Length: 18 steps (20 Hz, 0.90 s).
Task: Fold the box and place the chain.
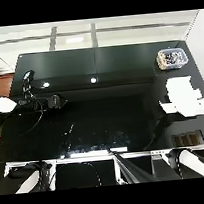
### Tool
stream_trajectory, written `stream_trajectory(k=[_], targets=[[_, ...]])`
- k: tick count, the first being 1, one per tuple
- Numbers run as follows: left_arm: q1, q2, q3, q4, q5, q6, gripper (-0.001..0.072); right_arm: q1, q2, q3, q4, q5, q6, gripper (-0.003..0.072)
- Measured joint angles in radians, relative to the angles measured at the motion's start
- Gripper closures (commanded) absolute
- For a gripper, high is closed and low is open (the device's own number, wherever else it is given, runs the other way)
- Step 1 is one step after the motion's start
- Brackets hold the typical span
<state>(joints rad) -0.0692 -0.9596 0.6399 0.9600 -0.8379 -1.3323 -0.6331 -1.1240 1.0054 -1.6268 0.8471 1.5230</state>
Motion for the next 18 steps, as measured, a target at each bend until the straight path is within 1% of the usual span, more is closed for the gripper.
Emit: stream_trajectory(k=[2,4,6,9,10,12,13,14,15,18], targets=[[0.0,-0.003,0.0,0.0,0.0,0.0,0.0002,-0.15,-0.108,0.087,0.055,0.089,-0.044,-0.0018],[0.0,-0.005,0.0,0.0,0.0,0.0,0.0002,-0.256,-0.225,0.175,0.159,0.193,-0.147,-0.0018],[0.0,-0.006,0.0,0.0,-0.001,0.0,0.0002,-0.313,-0.335,0.259,0.235,0.286,-0.254,-0.0018],[0.0,-0.006,0.0,0.0,-0.002,-0.003,0.0002,-0.325,-0.466,0.349,0.299,0.387,-0.406,-0.0016],[0.0,-0.006,0.0,0.0,-0.002,-0.003,0.0002,-0.317,-0.496,0.364,0.308,0.404,-0.45,0.0048],[0.0,-0.006,0.0,0.0,-0.002,-0.003,0.0002,-0.292,-0.539,0.384,0.324,0.426,-0.523,0.0336],[0.0,-0.006,0.0,0.0,-0.002,-0.003,0.0002,-0.279,-0.554,0.39,0.327,0.428,-0.549,0.0541],[0.0,-0.006,0.0,-0.001,-0.003,-0.003,0.0003,-0.268,-0.562,0.396,0.33,0.435,-0.564,0.0636],[0.0,-0.006,0.0,-0.001,-0.005,-0.003,0.0002,-0.258,-0.567,0.402,0.328,0.442,-0.582,0.067],[0.0,-0.006,0.0,-0.001,-0.009,-0.003,0.0003,-0.236,-0.549,0.414,0.33,0.462,-0.589,0.0671]])
